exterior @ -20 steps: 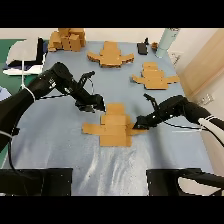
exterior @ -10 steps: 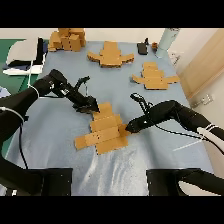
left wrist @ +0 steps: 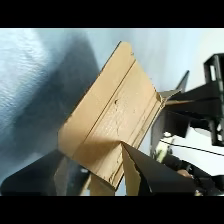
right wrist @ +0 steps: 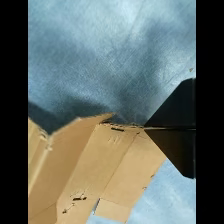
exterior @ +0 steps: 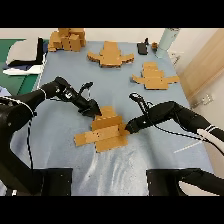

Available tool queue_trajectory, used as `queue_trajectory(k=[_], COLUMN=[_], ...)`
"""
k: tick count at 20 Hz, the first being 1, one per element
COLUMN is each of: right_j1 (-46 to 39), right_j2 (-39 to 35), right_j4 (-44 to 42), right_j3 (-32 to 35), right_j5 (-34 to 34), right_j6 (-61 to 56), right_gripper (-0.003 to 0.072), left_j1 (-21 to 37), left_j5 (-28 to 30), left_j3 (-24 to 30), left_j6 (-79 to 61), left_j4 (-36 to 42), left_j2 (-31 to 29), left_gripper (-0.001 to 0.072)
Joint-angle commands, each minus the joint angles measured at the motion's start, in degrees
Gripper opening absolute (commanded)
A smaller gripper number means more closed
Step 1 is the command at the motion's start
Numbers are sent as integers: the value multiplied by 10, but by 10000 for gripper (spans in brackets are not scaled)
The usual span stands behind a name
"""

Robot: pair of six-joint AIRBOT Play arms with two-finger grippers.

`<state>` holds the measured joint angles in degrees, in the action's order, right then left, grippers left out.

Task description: Fold the box.

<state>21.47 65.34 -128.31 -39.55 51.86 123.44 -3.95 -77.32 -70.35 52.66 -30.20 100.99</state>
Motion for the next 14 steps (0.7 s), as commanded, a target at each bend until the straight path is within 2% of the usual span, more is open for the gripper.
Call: queue_trajectory(k=[1, 5, 9, 14], right_j1=[1, 1, 1, 1], right_j2=[0, 0, 0, 0], right_j4=[0, 6, 21, 21], right_j3=[0, 0, 0, 0], right_j5=[-4, -3, -3, -3], right_j6=[0, 0, -6, -9], right_gripper=[4, 4, 4, 4], left_j1=[3, 16, 44, 19], left_j5=[-49, -73, -126, -116], left_j3=[-3, -4, -4, -4], left_j6=[-34, -40, -43, -71], left_j4=[32, 41, 103, 111], left_j2=[16, 20, 20, 27], left_gripper=[465, 468, 468, 467])
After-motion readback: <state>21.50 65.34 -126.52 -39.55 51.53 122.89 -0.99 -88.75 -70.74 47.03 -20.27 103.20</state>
